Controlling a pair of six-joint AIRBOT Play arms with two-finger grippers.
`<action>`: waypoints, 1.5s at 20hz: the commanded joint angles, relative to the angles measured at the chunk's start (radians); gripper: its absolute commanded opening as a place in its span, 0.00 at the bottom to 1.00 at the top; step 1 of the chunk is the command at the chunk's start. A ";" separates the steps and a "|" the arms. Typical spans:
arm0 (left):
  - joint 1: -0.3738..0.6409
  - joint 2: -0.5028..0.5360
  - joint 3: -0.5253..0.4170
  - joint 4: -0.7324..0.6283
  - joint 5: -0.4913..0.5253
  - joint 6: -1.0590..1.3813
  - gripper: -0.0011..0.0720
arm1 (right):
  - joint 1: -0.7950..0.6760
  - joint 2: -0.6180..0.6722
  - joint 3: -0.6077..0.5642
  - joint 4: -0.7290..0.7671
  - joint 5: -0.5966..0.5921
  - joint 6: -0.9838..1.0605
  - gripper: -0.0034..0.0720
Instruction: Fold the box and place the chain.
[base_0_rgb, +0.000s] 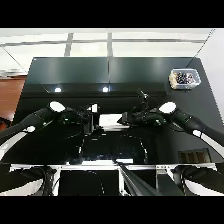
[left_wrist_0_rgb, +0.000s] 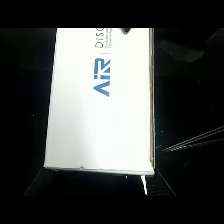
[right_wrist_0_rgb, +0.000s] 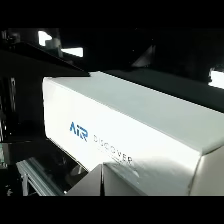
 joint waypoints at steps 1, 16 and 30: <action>0.001 -0.001 0.000 0.000 0.002 0.001 0.48 | 0.001 0.000 0.002 -0.023 0.019 0.007 0.06; 0.002 0.074 0.035 0.051 -0.001 -0.127 1.00 | -0.409 0.392 0.287 -0.483 0.658 0.126 0.06; -0.220 -0.039 0.300 0.199 0.068 -0.549 1.00 | -0.426 0.460 0.256 -0.537 0.595 0.126 0.06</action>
